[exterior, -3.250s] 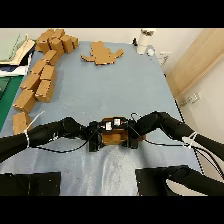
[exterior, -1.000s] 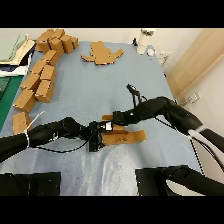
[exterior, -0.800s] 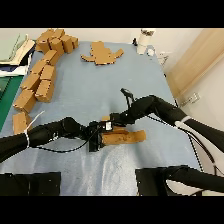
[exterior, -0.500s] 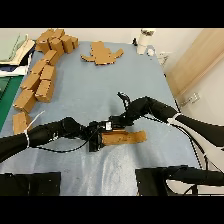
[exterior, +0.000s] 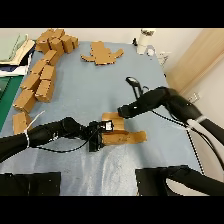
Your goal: Fold the box.
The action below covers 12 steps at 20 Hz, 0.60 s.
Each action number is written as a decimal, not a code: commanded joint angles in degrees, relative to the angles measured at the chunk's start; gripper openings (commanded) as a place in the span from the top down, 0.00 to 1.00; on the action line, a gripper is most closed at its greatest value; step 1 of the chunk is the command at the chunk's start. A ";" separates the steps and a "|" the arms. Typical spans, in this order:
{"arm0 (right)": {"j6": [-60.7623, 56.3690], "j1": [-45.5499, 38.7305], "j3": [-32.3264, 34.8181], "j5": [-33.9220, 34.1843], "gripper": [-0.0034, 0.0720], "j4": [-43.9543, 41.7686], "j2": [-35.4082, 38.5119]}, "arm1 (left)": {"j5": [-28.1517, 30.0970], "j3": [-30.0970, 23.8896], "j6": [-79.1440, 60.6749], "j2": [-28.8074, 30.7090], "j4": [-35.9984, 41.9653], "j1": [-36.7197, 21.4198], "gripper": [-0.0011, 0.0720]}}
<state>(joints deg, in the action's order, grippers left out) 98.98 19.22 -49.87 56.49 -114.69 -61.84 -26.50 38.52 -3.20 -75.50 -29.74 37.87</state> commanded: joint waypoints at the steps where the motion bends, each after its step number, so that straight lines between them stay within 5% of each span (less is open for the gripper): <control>1: 2.05 -1.01 3.23 6.67 0.95 5.86 9.29 | -0.04 -0.02 0.02 0.00 0.00 -0.02 0.27; 4: 16.94 -1.01 13.35 13.77 0.94 2.89 16.85 | -0.02 -0.02 0.02 0.00 0.00 -0.02 0.27; 5: 21.99 -1.03 16.55 14.12 0.66 3.58 18.27 | -0.02 -0.02 0.02 0.00 0.00 -0.02 0.27; 6: 27.36 -1.03 19.58 12.70 0.24 4.87 19.06 | -0.02 0.00 0.02 0.00 0.00 -0.02 0.27; 7: 32.57 -1.03 21.75 10.69 0.13 5.81 19.04 | -0.02 0.00 0.02 0.00 0.00 -0.02 0.27; 12: 51.54 -1.01 23.96 -4.00 0.13 6.16 14.43 | -0.04 -0.02 0.02 0.00 0.00 -0.02 0.27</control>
<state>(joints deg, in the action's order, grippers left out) 137.19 18.22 -27.86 59.96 -109.03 -45.89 -26.52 38.52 -3.20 -75.50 -29.74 37.87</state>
